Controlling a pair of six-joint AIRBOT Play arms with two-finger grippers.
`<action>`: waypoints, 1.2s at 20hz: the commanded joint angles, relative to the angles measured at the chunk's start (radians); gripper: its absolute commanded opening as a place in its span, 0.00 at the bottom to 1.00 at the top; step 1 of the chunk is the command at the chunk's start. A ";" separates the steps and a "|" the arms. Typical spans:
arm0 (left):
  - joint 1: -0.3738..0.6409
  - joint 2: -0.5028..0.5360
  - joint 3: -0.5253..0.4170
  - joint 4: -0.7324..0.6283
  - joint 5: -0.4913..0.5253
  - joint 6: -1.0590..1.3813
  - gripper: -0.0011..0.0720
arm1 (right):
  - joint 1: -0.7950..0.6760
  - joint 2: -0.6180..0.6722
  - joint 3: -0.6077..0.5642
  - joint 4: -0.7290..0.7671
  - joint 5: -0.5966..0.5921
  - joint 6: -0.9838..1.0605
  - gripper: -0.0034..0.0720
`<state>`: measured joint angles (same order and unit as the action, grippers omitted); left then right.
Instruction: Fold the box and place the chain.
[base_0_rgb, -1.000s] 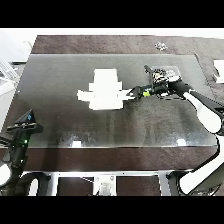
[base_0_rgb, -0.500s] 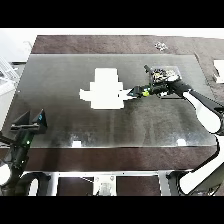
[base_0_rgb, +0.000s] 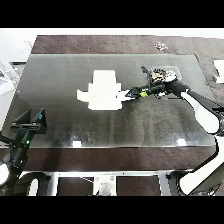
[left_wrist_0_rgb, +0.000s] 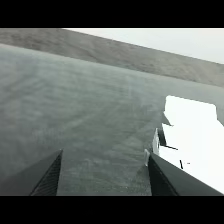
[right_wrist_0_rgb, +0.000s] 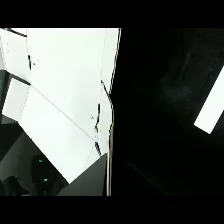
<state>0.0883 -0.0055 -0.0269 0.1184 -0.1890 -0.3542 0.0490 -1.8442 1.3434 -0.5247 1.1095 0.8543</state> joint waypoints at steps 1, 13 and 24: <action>0.000 -0.053 0.063 0.002 -0.019 0.079 0.82 | 0.005 0.000 0.001 -0.004 0.002 0.003 0.05; 0.000 -1.048 0.642 0.002 -0.472 0.206 0.82 | 0.005 0.000 0.001 -0.004 0.002 0.011 0.06; -0.146 -1.598 1.263 0.249 -0.566 -0.030 0.82 | 0.005 0.000 0.001 -0.004 0.002 0.018 0.06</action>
<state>-0.0273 -1.4776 1.0687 0.2386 -0.7425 -0.2390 0.0532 -1.8442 1.3437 -0.5289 1.1110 0.8665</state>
